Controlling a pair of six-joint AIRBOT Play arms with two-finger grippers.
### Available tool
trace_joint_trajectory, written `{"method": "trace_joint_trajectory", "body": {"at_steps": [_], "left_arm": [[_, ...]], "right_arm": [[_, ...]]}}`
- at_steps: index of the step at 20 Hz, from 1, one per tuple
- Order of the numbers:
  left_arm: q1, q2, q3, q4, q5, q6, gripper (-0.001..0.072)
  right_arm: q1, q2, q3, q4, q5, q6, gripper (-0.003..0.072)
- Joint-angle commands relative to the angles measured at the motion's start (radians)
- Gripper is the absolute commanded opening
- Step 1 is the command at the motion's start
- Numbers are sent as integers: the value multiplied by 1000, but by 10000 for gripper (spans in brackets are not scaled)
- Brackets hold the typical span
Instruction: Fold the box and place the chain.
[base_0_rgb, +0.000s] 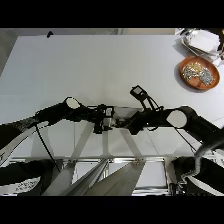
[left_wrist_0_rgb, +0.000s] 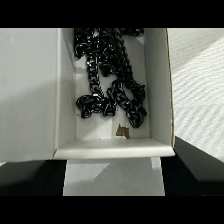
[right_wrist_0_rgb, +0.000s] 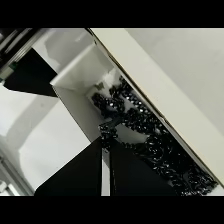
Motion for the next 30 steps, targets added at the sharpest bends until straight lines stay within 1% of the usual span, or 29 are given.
{"method": "trace_joint_trajectory", "body": {"at_steps": [1, 2, 3, 5, 6, 8, 9, 12, 14, 15, 16, 17, 19, 20, 22, 23, 24, 25, 26, 28, 30], "left_arm": [[0, 0, 1, 0, 0, 0, 313], [0, 0, 1, 0, 0, 0, 313], [0, 0, 1, 0, 0, 0, 313], [0, 0, 1, 0, 0, 0, 313], [0, 0, 1, 0, 1, 0, 313], [0, 0, 1, 0, 0, 0, 313], [0, 0, 1, 0, 0, 0, 313], [0, 0, 1, 0, 0, 0, 313], [0, 0, 1, 0, 0, 0, 313], [0, 0, 1, 0, 0, 0, 313], [0, 0, 1, 0, 1, 0, 313], [0, 0, 1, 0, 0, 0, 313], [0, 0, 1, 0, 1, 0, 313], [0, 0, 1, 0, 0, 0, 313], [0, 0, 1, 0, 0, 0, 313], [0, 0, 1, 0, 0, 0, 313], [0, 0, 1, 0, 0, 0, 313], [0, 0, 1, 0, 0, 0, 313], [0, 0, 1, 0, 0, 0, 313], [0, 0, 1, 0, 0, 0, 313], [0, 0, 1, 0, 0, 0, 313]], "right_arm": [[11, -94, 0, -2, -6, 4, 35], [11, -100, 0, 2, -6, 4, 118], [11, -97, 0, 21, -5, 4, 182], [11, -70, 0, 88, 5, 3, 188], [11, -45, 0, 94, 18, 3, 187], [-6, 24, 0, 59, 76, 14, 178], [-26, 62, 0, 16, 118, 54, 178], [-105, 198, 0, -171, 292, 196, 178], [-140, 267, -1, -292, 401, 213, 178], [-143, 282, -4, -337, 435, 210, 177], [-143, 283, -18, -363, 436, 196, 176], [-143, 276, -46, -360, 408, 150, 158], [-143, 252, -105, -351, 300, 92, 148], [-143, 231, -127, -350, 249, 71, 156], [-143, 178, -139, -341, 208, 18, 180], [-143, 145, -139, -314, 186, -29, 201], [-143, 112, -139, -264, 162, -93, 205], [-142, 72, -139, -207, 137, -163, 245], [-142, 36, -139, -172, 117, -208, 268], [-142, -26, -139, -168, 80, -214, 267], [-142, -52, -139, -165, 75, -212, 263]]}}
